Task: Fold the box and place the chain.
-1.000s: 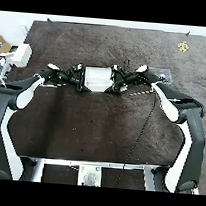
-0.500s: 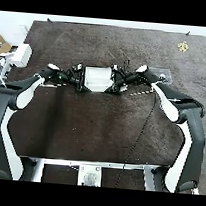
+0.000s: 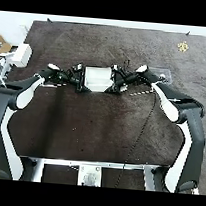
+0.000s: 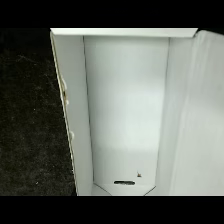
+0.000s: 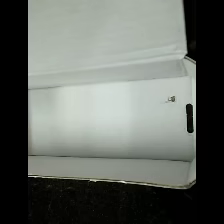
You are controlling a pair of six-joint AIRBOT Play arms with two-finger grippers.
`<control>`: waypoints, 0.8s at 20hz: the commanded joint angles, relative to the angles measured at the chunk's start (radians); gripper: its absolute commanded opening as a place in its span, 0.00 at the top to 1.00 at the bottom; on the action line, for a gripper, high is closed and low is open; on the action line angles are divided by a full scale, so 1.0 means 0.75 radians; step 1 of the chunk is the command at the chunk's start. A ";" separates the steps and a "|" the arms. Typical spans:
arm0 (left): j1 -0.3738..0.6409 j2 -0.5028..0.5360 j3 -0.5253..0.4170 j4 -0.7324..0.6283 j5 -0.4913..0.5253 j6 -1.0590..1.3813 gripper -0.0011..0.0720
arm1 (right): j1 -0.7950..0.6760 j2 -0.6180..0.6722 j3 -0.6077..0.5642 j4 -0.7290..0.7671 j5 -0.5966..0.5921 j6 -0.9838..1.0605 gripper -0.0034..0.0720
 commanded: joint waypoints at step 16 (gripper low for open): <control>0.001 0.001 0.001 0.002 0.000 -0.002 0.68 | -0.004 0.225 0.047 -0.540 0.098 0.472 0.04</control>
